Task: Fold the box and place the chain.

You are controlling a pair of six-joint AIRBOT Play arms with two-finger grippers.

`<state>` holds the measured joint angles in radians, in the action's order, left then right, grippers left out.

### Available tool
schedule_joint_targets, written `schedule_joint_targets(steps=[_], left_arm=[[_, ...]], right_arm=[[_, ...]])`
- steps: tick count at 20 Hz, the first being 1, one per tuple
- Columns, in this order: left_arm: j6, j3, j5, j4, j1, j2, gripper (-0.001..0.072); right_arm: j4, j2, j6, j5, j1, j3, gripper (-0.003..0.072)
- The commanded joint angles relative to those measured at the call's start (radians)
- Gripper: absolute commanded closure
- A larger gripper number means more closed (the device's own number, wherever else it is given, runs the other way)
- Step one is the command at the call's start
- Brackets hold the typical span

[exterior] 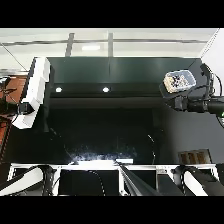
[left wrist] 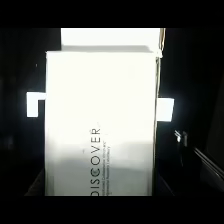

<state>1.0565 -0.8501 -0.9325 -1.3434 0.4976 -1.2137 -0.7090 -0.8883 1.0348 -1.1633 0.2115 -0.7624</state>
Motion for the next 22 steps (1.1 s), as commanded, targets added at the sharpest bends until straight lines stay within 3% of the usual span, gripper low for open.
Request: schedule_joint_targets(steps=[1,3,5,7,9,10,11,12,15,19,20,22], left_arm=[[-0.032,-0.003,0.099,0.039,0.001,-0.021,0.0011],[-0.032,-0.034,0.103,0.039,0.0,-0.018,-0.0002],[-0.031,-0.102,0.044,0.04,0.0,-0.006,-0.0001],[-0.027,-0.192,-0.039,0.051,0.0,0.011,0.0002],[0.012,-0.28,-0.106,0.063,-0.007,0.036,0.0074],[0.084,-0.311,-0.135,0.074,-0.017,0.055,0.0338],[0.166,-0.321,-0.174,0.113,-0.029,0.078,0.0676],[0.187,-0.309,-0.192,0.174,-0.055,0.105,0.0682],[0.177,-0.163,-0.117,0.221,-0.235,0.244,0.0684],[0.142,0.22,0.304,0.215,-0.526,0.563,0.0682],[0.119,0.302,0.376,0.177,-0.576,0.624,0.0682],[0.151,0.389,0.402,0.127,-0.608,0.692,0.0681]], right_arm=[[0.0,0.0,0.014,0.008,0.0,-0.001,0.0673],[0.0,0.001,0.016,0.009,0.0,-0.001,0.0673],[0.01,0.001,0.003,-0.008,0.0,-0.003,0.0674],[0.079,0.003,-0.066,-0.099,-0.001,-0.013,0.0673],[0.063,0.026,-0.047,-0.132,-0.001,-0.043,0.0674],[0.011,0.044,-0.016,-0.129,-0.001,-0.064,0.0674],[-0.063,0.068,0.005,-0.127,-0.003,-0.082,0.0675],[-0.162,0.103,0.04,-0.115,-0.014,-0.087,0.0675],[-0.43,0.24,0.181,0.053,-0.084,-0.033,0.0676],[-0.451,0.342,0.184,0.448,-0.101,0.19,0.0675],[-0.443,0.336,0.184,0.541,-0.101,0.241,0.0674],[-0.445,0.334,0.185,0.654,-0.101,0.31,0.0673]])
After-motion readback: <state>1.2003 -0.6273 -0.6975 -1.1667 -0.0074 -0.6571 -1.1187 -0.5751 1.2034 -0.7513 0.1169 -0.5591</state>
